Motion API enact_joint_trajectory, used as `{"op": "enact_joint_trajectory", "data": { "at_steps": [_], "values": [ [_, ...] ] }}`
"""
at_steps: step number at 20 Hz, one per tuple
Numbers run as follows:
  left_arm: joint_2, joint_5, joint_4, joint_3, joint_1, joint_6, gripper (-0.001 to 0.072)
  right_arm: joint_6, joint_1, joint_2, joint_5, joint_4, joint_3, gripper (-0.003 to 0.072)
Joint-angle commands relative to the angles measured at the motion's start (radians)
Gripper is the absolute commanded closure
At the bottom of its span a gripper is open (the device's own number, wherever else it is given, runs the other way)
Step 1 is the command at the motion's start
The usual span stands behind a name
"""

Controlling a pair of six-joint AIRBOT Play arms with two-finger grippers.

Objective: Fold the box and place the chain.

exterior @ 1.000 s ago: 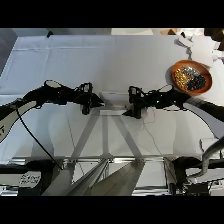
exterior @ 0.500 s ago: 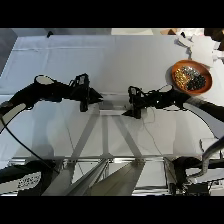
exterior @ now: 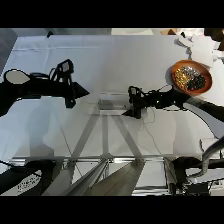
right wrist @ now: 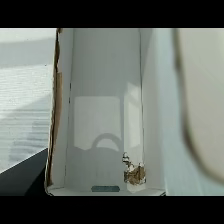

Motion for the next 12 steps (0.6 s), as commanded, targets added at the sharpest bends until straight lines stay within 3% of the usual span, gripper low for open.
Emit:
{"op": "enact_joint_trajectory", "data": {
  "at_steps": [1, 5, 8, 12],
  "values": [
    [0.012, 0.061, 0.242, 0.000, 0.068, -0.645, 0.0703, 0.000, 0.000, 0.000, 0.000, 0.000, 0.000, 0.0170],
    [-0.039, 0.075, 0.594, 0.000, 0.056, -1.115, 0.0699, 0.000, 0.000, 0.000, 0.000, 0.000, 0.000, 0.0170],
    [-0.123, -0.003, 0.537, 0.000, 0.035, -1.123, 0.0701, 0.000, 0.000, 0.000, 0.000, 0.000, 0.000, 0.0170],
    [-0.211, 0.011, 0.409, 0.000, -0.018, -1.117, 0.0702, 0.000, 0.000, 0.000, 0.000, 0.000, 0.000, 0.0170]
  ]
}}
